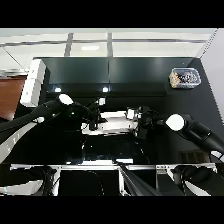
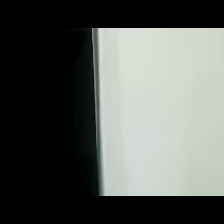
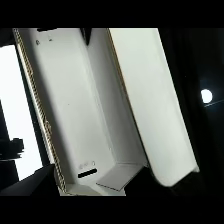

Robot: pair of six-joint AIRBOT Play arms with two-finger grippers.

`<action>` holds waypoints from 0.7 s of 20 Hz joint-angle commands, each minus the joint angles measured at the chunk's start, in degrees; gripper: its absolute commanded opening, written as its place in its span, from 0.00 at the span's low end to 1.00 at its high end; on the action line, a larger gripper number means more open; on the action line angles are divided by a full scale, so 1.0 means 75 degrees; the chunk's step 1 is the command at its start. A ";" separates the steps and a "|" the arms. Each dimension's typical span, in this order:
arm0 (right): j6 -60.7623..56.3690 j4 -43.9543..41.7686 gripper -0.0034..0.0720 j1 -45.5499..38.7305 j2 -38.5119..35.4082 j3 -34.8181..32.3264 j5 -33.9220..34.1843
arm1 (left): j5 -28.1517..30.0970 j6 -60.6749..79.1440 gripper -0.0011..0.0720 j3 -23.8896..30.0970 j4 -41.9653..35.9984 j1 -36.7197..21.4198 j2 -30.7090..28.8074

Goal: Fold the box and place the chain.

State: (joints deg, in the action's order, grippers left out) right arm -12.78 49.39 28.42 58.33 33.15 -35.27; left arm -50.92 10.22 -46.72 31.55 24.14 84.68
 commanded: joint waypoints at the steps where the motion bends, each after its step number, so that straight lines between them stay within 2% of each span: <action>1: 0.0052 0.0015 0.98 -0.0463 0.0003 0.0044 -0.0114 | -0.0006 0.0006 0.04 -0.0009 0.0003 0.0003 0.0003; 4: 0.0428 -0.0029 0.98 -0.0609 0.0047 0.0044 -0.0880 | -0.0006 0.0006 0.04 -0.0009 0.0003 0.0003 0.0006; 8: 0.2119 -0.2034 0.98 -0.0781 0.0405 0.0044 -0.0790 | -0.0149 0.0009 0.04 -0.0047 0.0128 0.0003 0.0000; 10: 0.2658 -0.2509 0.98 -0.0944 0.0574 0.0044 -0.0994 | -0.0210 0.0012 0.04 -0.0131 0.0495 0.0012 0.0000; 14: 0.3401 -0.3075 0.98 -0.0979 0.0979 0.0041 -0.1215 | -0.0146 0.0219 0.04 -0.0131 0.0536 0.0029 0.0003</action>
State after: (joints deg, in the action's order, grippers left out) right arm 7.09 31.46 21.54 63.68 33.45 -42.70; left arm -52.07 11.07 -47.55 34.57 24.23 84.68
